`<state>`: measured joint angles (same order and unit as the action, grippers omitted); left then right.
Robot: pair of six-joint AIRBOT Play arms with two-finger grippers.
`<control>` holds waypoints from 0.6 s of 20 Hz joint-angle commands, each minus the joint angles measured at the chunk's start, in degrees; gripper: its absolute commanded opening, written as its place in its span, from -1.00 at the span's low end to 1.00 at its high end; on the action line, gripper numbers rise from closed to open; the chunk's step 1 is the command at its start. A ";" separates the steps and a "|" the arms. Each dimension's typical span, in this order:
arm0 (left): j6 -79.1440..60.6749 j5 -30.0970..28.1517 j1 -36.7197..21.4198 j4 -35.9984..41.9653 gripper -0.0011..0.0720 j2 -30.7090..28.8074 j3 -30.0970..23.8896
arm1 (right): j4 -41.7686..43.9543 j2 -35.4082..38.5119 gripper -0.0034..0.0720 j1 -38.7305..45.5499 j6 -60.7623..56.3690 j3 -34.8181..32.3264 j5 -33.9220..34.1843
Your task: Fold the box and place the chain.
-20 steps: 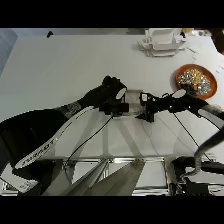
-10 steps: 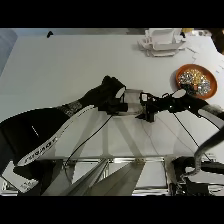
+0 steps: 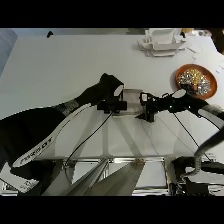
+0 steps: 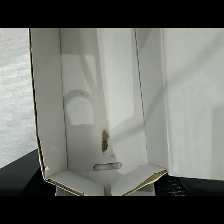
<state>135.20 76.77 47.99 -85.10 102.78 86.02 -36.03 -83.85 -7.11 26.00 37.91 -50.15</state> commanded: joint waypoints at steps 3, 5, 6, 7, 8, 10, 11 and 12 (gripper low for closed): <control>-2.25 1.99 -2.12 0.42 -0.34 -5.42 0.04 | 0.02 0.04 0.24 0.04 0.00 -0.02 -0.02; -6.73 3.91 -3.04 0.70 -0.33 -7.91 0.04 | 0.02 0.04 0.24 0.04 0.00 -0.02 -0.02; -9.35 4.35 -3.45 0.85 -0.33 -9.42 0.04 | 0.02 0.04 0.24 0.04 0.00 -0.02 -0.02; -12.44 4.96 -3.78 0.85 -0.33 -11.10 0.04 | 0.02 0.04 0.24 0.04 0.00 -0.02 0.00; -15.82 5.16 -4.13 0.85 -0.28 -12.76 0.04 | 0.02 0.04 0.24 0.04 0.00 -0.02 -0.02; -28.50 5.14 -4.92 0.55 0.90 -16.48 0.04 | 0.02 0.04 0.24 0.04 0.00 -0.02 -0.02; -35.50 4.83 -5.46 0.02 0.93 -18.29 -0.09 | 0.02 0.04 0.24 0.04 0.00 -0.02 -0.02; -41.99 4.42 -6.01 -0.92 0.94 -19.91 -0.90 | 0.02 0.04 0.24 0.04 0.00 -0.02 -0.02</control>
